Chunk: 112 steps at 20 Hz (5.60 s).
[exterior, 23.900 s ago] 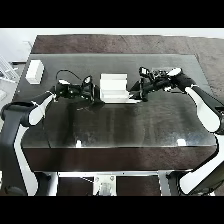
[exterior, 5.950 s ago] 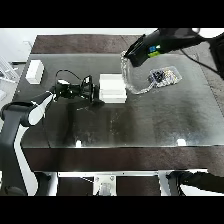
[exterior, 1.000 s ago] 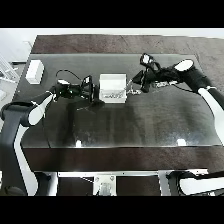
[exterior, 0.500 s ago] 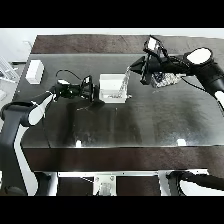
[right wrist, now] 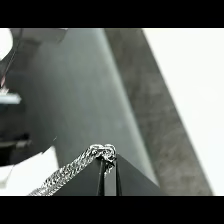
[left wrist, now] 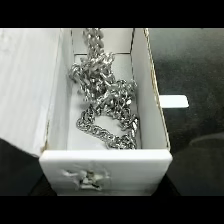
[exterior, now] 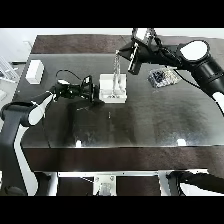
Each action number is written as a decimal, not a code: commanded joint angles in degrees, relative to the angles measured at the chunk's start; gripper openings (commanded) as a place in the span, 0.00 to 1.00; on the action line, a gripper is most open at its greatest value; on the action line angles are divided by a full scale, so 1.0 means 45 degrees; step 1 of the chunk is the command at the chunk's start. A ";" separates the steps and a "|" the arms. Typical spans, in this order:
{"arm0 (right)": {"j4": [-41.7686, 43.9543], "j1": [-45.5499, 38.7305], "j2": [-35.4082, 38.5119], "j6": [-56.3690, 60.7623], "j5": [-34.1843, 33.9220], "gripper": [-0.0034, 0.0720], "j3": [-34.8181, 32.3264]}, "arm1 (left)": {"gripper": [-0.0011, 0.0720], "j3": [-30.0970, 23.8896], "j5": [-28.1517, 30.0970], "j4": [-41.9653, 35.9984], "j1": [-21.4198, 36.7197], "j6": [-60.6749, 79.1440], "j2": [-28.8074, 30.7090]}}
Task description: Fold the box and place the chain.
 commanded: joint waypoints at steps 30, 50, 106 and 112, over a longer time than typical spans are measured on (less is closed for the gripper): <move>-0.0005 -0.0185 -0.3376 0.1316 -0.2375 0.71 -0.2837 | 0.68 -0.0005 -0.0005 0.0000 -0.0005 0.0005 0.0005; -0.0189 -0.1953 -0.2118 0.1258 -0.2939 0.18 -0.0219 | 0.68 -0.0005 -0.0005 0.0000 -0.0005 0.0005 0.0005; 0.1739 -0.2322 -0.7451 0.1792 0.8723 0.19 0.3905 | 0.68 -0.0005 0.0000 0.0000 -0.0005 0.0000 0.0005; 0.1831 -0.2307 -0.7451 0.2176 0.9554 0.24 0.3895 | 0.68 -0.0005 0.0000 0.0000 -0.0005 0.0000 0.0005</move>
